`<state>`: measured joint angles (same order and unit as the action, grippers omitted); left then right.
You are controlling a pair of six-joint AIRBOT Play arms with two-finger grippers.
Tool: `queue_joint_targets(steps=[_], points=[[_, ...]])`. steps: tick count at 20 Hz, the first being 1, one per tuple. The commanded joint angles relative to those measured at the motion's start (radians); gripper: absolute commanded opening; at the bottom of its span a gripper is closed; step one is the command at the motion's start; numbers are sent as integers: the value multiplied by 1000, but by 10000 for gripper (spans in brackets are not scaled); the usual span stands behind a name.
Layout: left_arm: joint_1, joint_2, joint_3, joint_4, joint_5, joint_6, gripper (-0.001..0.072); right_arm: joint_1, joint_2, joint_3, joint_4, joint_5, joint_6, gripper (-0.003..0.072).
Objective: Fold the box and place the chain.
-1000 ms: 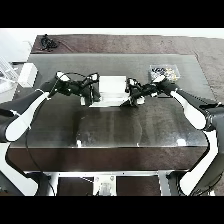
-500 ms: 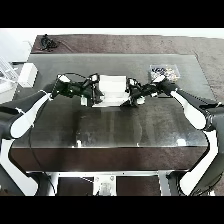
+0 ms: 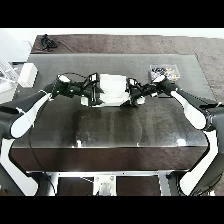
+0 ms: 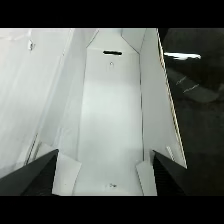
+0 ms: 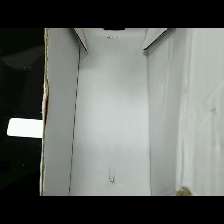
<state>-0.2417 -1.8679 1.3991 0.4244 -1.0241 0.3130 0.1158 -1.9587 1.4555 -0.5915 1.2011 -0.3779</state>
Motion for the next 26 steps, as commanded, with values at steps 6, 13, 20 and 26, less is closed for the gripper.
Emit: queue_joint_targets(steps=[6,13,20,26], points=[[2,1,0,27,20,2,55,1,0,0,0,0,0,586],[37,18,0,74,-19,-16,19,1,0,0,0,0,-1,586],[171,182,0,44,-196,-72,18,1,0,0,0,0,0,586],[266,227,-1,185,-154,-779,16,1,0,0,0,0,0,586]])
